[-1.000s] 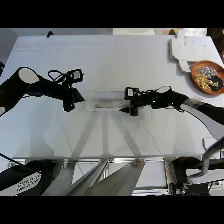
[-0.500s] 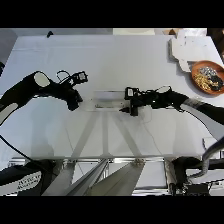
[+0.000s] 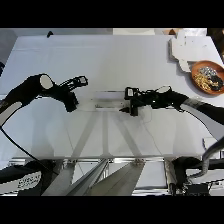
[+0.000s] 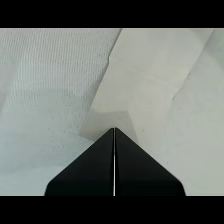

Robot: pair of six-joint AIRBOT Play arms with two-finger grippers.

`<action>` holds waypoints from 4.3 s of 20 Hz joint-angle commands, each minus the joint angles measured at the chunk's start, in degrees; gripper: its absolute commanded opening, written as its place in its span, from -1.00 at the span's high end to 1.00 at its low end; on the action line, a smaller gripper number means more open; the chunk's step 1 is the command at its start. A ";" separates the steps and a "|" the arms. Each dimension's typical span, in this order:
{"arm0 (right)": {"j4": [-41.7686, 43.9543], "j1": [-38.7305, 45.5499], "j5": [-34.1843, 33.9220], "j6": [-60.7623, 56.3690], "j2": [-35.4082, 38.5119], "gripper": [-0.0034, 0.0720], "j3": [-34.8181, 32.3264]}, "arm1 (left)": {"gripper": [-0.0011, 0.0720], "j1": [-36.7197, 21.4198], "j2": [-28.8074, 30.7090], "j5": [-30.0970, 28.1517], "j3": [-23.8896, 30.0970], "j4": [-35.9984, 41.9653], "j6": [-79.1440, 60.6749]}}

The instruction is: Fold the box and place the chain.

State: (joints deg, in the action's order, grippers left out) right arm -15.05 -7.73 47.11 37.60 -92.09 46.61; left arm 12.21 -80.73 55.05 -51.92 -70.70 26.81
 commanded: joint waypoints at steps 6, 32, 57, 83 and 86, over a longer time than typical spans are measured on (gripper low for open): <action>0.02 -0.07 0.02 -0.02 -0.04 -0.35 0.00 | 0.94 0.46 6.34 0.72 0.00 -0.79 -1.84; 0.02 -0.04 0.02 -0.02 -0.04 -0.35 0.00 | -0.43 2.54 -3.06 -4.68 0.02 17.16 -31.89; 0.02 -0.04 0.02 -0.02 -0.04 -0.35 0.00 | 0.02 2.54 -5.62 -1.29 0.00 26.97 -42.07; 0.02 -0.04 0.02 -0.02 -0.04 -0.35 0.00 | 0.74 2.54 -5.62 -0.37 0.00 30.86 -48.89; 0.02 -0.04 0.02 -0.02 -0.04 -0.35 0.00 | 0.72 2.54 -5.62 -0.11 0.02 31.78 -48.87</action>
State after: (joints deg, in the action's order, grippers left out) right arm -15.05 -7.73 47.11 37.58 -92.09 46.61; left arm 14.72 -86.30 54.85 -51.92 -39.83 -22.00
